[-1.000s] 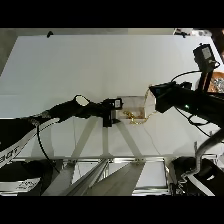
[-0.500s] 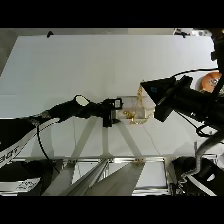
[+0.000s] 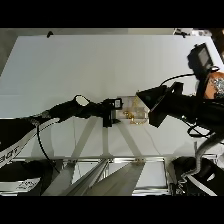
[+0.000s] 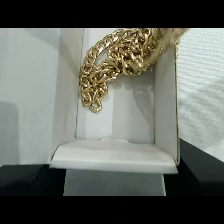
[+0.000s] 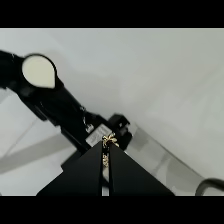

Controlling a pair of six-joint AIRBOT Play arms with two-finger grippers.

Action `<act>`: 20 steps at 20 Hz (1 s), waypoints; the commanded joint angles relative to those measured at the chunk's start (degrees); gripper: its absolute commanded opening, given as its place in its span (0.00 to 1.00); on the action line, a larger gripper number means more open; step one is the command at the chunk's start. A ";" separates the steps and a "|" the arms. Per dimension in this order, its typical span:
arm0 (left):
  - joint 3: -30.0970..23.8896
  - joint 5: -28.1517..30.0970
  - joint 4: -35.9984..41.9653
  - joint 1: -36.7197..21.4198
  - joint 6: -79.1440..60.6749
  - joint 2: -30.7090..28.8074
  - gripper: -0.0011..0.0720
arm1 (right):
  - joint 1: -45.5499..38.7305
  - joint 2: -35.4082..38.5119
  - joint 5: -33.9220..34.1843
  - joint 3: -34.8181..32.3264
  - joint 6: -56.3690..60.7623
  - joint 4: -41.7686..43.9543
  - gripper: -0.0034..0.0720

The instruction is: Fold the box and place the chain.

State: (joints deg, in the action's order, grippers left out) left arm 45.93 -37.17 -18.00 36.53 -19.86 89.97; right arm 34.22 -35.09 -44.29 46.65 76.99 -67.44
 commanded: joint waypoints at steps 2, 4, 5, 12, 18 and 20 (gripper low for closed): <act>0.00 0.04 0.00 0.00 -0.02 -0.04 0.70 | -0.98 -1.79 -0.74 -4.37 1.77 -1.05 0.06; 0.00 0.02 0.00 0.00 -0.02 -0.04 0.70 | -3.98 -3.74 -0.79 -5.25 2.71 -1.07 0.06; 0.00 0.02 0.00 0.00 -0.02 -0.04 0.70 | -4.92 -5.09 -0.74 -5.25 2.67 -1.14 0.06; 0.00 0.04 0.00 0.00 -0.02 -0.04 0.70 | -4.96 -21.86 -2.56 -5.22 2.69 0.26 0.06; 0.00 0.04 0.00 0.00 -0.02 -0.04 0.70 | -5.16 -24.85 -4.57 -5.22 2.67 -0.39 0.46; 0.00 0.02 -0.02 0.00 -0.02 -0.04 0.70 | -6.36 -24.63 -6.14 -5.20 2.67 -1.97 0.47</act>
State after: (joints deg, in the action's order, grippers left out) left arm 45.93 -37.15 -18.00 36.53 -19.86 89.97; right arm 28.88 -59.11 -48.71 41.47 79.66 -68.03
